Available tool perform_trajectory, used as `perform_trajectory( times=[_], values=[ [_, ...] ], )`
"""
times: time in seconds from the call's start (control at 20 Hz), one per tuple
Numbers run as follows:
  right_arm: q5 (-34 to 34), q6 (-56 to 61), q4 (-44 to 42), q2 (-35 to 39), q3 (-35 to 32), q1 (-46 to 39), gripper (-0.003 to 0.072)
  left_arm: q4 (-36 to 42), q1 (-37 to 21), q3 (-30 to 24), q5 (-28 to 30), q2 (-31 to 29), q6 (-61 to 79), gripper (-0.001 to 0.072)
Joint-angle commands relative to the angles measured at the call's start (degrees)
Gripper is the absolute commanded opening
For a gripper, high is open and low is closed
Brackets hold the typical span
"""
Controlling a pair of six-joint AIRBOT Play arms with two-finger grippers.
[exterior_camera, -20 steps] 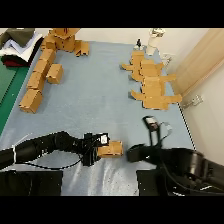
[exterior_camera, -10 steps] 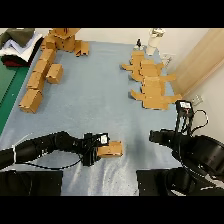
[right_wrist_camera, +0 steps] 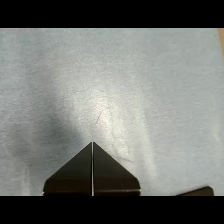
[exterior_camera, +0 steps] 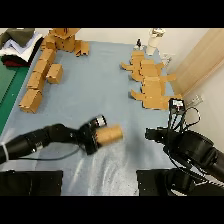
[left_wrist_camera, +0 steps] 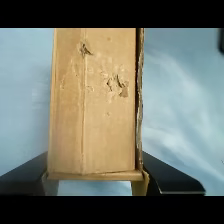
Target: Fold the box.
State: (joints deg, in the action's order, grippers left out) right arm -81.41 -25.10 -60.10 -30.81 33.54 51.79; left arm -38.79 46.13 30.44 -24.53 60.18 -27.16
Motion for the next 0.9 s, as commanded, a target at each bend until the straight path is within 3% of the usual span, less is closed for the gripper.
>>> perform_trajectory(
  times=[0.0,0.15,0.3,0.4,0.55,0.85],
  values=[
    [0.5,0.0,0.4,-0.8,0.0,0.0,0.0002,-16.1,-10.1,3.9,-1.9,-3.4,-24.7,0.0411],
    [3.7,0.0,1.2,-0.8,-0.2,0.0,0.0002,-27.5,-24.6,8.7,-2.3,-0.8,-33.3,0.0411],
    [6.5,0.0,1.2,-1.0,-0.3,0.0,0.0002,-28.6,-38.4,16.4,-6.4,8.1,-35.5,0.041],
    [6.6,0.0,1.2,-1.0,-0.3,0.0,0.0002,-28.6,-44.0,22.1,-9.2,15.0,-36.9,0.041],
    [7.3,0.1,1.3,-1.0,-0.3,0.0,0.0002,-29.6,-47.3,29.7,-10.1,23.1,-39.5,0.041],
    [8.3,0.3,1.3,-1.0,-0.3,0.0,0.0002,-32.3,-47.5,44.9,-10.6,36.0,-46.1,0.041]
  ],
)
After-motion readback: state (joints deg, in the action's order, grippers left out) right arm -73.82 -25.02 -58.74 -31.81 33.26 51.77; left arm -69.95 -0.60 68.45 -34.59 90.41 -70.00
